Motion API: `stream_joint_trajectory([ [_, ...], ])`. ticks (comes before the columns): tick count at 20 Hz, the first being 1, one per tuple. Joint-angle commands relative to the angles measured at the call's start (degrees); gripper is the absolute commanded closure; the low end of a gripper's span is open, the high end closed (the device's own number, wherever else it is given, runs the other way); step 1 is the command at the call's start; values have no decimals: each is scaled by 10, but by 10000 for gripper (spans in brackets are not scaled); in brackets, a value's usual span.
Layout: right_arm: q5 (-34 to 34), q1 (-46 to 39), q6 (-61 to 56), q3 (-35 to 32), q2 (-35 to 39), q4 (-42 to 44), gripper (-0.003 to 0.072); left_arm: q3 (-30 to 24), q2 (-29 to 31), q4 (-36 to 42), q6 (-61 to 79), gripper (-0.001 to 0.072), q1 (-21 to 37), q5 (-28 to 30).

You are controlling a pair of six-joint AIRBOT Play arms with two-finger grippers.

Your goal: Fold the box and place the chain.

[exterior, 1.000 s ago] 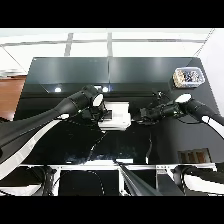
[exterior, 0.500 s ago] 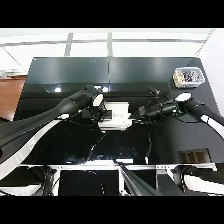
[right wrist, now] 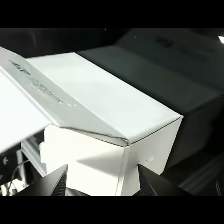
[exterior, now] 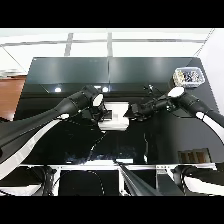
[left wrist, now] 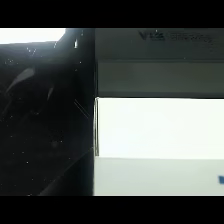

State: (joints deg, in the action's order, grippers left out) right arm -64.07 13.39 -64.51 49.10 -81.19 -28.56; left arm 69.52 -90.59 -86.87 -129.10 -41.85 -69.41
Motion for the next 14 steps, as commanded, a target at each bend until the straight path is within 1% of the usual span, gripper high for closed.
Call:
stream_joint_trajectory([
  [1, 17, 30, -67, 19, 0, -50, 211, 0, 0, 6, 0, 684, 0, 1],
  [6, 44, 89, -176, 57, 0, -182, 211, 0, 0, 6, 0, 684, 0, 1],
  [12, 47, 142, -315, 92, 0, -330, 211, 0, 0, 6, 0, 685, 0, 1],
  [14, 54, 158, -334, 96, -1, -359, 211, 0, 0, 6, 0, 685, 0, 1],
])
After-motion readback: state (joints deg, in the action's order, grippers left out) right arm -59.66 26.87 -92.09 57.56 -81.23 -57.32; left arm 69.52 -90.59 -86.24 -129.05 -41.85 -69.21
